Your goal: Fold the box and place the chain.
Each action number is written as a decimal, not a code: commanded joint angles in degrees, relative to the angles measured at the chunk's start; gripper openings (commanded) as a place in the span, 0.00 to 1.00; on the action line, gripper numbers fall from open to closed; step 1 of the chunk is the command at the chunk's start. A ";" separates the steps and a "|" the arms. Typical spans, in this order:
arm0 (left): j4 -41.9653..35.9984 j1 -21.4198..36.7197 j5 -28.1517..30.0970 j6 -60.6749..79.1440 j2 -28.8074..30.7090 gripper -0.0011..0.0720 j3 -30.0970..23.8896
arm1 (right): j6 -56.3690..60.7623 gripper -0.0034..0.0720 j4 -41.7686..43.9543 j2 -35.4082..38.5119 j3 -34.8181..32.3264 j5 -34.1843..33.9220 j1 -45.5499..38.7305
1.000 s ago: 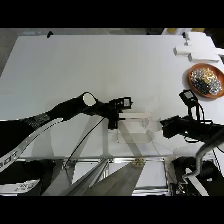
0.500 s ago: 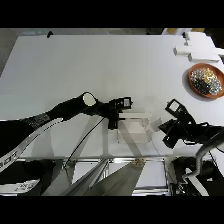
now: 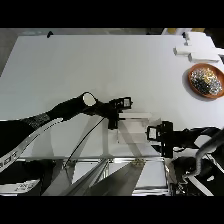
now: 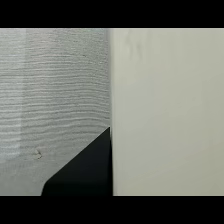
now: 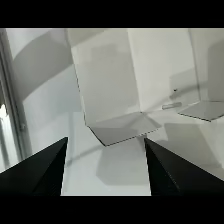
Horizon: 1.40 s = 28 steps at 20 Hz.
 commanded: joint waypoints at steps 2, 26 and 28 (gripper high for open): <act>0.00 -0.02 -0.13 0.00 -0.02 0.03 -0.02 | -1.22 0.75 -4.59 0.31 -3.52 -7.19 5.75; 0.00 -0.15 -0.15 0.00 -0.02 0.03 -0.02 | -11.58 0.77 6.58 -5.75 -1.75 -15.85 -2.36; 0.00 -0.15 -0.15 0.00 -0.02 0.03 -0.02 | -15.43 0.77 8.24 -5.99 -0.61 -14.25 -6.01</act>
